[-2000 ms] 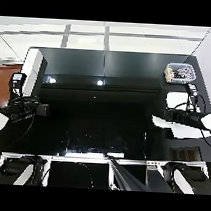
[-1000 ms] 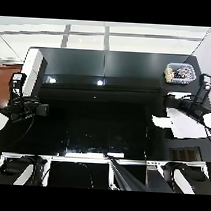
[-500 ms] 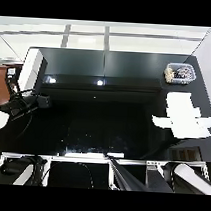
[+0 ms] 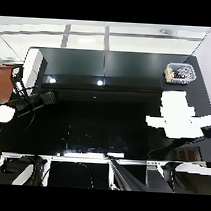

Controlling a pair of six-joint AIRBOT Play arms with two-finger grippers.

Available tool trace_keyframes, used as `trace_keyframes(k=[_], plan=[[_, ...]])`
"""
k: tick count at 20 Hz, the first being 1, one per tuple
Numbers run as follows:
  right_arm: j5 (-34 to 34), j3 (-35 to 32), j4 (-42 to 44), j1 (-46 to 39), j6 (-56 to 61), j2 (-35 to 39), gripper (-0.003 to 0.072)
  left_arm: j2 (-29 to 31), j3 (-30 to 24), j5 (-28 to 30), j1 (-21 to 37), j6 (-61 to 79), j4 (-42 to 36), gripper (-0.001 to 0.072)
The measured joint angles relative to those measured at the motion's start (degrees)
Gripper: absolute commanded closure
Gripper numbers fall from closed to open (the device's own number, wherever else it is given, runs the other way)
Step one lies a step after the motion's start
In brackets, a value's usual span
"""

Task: Fold the box and place the chain.

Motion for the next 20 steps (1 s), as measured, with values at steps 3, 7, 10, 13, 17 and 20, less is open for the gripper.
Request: trace_keyframes(k=[3, 7, 10, 13, 17, 20], plan=[[3.3, 0.6, 2.9, 0.3, -5.4, -0.9, -0.0025, -0.7, 0.0, -0.4, 0.0, 0.0, -1.0, -0.0002], [6.3, 1.1, 5.9, 0.4, -9.3, -1.3, -0.0024, -1.0, 0.0, -0.5, 0.0, 0.0, -1.6, -0.0002], [7.3, 2.1, 6.8, 0.4, -10.2, -1.4, -0.0024, -1.0, 0.0, -0.5, 0.0, 0.0, -1.8, -0.0002], [7.6, 3.5, 8.1, 0.4, -10.1, -1.4, -0.0024, -1.0, 0.0, -0.5, 0.0, 0.0, -1.9, -0.0002], [9.6, 4.1, 9.8, 0.5, -10.3, -1.9, -0.0024, -1.1, 0.0, -0.6, 0.0, 0.0, -1.9, -0.0002], [13.0, 3.0, 13.3, 0.9, -12.1, -3.1, 0.007, -1.1, 0.0, -0.5, 0.0, 0.0, -1.9, -0.0002]])
